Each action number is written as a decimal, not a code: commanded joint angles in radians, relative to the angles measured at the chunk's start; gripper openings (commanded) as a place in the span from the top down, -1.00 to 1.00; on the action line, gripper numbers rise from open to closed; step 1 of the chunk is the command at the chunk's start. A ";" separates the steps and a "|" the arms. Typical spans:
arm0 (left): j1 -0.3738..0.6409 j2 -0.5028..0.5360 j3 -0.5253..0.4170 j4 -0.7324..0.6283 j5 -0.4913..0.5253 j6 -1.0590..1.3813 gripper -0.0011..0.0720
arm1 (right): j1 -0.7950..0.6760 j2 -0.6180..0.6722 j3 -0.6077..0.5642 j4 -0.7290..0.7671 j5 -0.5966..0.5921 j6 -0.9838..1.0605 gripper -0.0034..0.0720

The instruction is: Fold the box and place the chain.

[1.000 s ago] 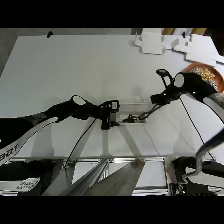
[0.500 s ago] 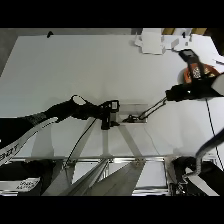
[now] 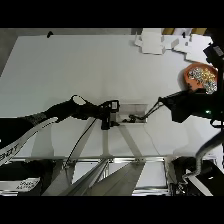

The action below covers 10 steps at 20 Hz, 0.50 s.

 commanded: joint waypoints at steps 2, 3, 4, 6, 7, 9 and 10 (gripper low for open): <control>0.000 0.000 0.000 0.000 0.000 0.000 0.22 | 0.156 -0.101 0.000 0.026 -0.111 -0.009 0.87; 0.000 0.000 0.000 0.000 0.000 0.000 0.22 | 0.173 -0.143 0.000 0.024 -0.116 -0.009 0.87; 0.000 0.000 0.000 0.000 0.000 0.000 0.22 | 0.186 -0.187 0.000 0.020 -0.121 -0.009 0.87; 0.000 0.000 0.000 0.000 0.000 0.000 0.22 | 0.193 -0.260 -0.001 -0.015 -0.122 -0.007 0.87; 0.000 0.000 0.000 0.000 0.000 0.000 0.22 | 0.193 -0.292 -0.001 -0.040 -0.121 -0.005 0.87; 0.000 0.000 0.000 0.000 0.000 0.000 0.22 | 0.193 -0.342 -0.011 -0.052 -0.122 -0.006 0.87; 0.000 0.000 0.000 0.000 0.000 0.000 0.22 | 0.193 -0.361 -0.025 -0.052 -0.129 -0.006 0.87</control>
